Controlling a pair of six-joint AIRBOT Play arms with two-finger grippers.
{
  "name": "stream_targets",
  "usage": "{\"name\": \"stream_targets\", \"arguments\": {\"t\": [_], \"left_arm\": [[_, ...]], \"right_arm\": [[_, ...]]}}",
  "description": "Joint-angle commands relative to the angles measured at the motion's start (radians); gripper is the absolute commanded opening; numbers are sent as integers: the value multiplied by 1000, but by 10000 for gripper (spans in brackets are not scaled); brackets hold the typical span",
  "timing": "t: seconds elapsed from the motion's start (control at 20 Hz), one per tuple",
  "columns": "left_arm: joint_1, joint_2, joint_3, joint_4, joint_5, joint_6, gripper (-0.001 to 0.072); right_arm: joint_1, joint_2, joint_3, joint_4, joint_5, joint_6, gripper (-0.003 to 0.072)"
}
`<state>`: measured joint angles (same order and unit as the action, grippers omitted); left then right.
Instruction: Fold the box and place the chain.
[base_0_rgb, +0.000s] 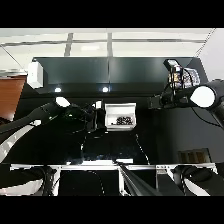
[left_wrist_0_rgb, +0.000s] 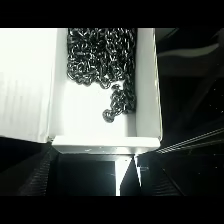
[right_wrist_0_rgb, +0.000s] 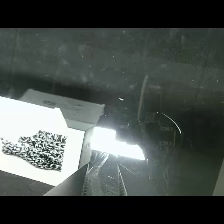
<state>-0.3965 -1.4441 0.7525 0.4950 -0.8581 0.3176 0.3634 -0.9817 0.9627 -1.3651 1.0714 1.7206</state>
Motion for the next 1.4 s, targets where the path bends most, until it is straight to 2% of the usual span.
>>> {"name": "stream_targets", "arguments": {"t": [0.0, 0.15, 0.3, 0.5, 0.6, 0.65, 0.7, 0.75, 0.85, 1.0, 1.15, 1.25, 1.35], "left_arm": [[-1, 0, 0, -13, -18, -11, 716], [-1, 0, 0, -25, -18, -11, 716], [-2, -1, 0, -108, -16, 27, 716], [-26, -3, 1, -90, 5, 72, 705], [-26, -3, 1, -91, 8, 70, 644], [-26, -3, 1, -90, 8, 70, 535], [-27, -3, 1, -90, 8, 70, 492], [-30, -3, 1, -86, 10, 70, 487], [-31, -3, 1, -84, 10, 70, 487], [-31, -3, 1, -84, 10, 70, 487], [-31, -3, 1, -84, 10, 70, 487], [-31, -3, 1, -84, 10, 70, 487], [-31, -3, 1, -84, 10, 70, 487]], "right_arm": [[0, 0, 0, 0, 0, 0, 221], [0, 0, 0, 0, 0, 0, 221], [0, 0, 0, 0, -2, 0, 221], [0, -1, 0, 0, -24, 0, 221], [0, -4, 0, 0, -48, 0, 221], [0, -6, -2, 0, -63, 0, 221], [0, -8, -9, 0, -87, 0, 222], [0, -8, -20, 2, -119, 0, 257], [0, -16, -39, 6, -203, 3, 654], [-5, -85, -39, 92, -348, -20, 658], [-8, -214, -39, 304, -442, -229, 657], [-6, -289, -39, 452, -403, -482, 656], [-6, -294, -36, 498, -293, -780, 656]]}}
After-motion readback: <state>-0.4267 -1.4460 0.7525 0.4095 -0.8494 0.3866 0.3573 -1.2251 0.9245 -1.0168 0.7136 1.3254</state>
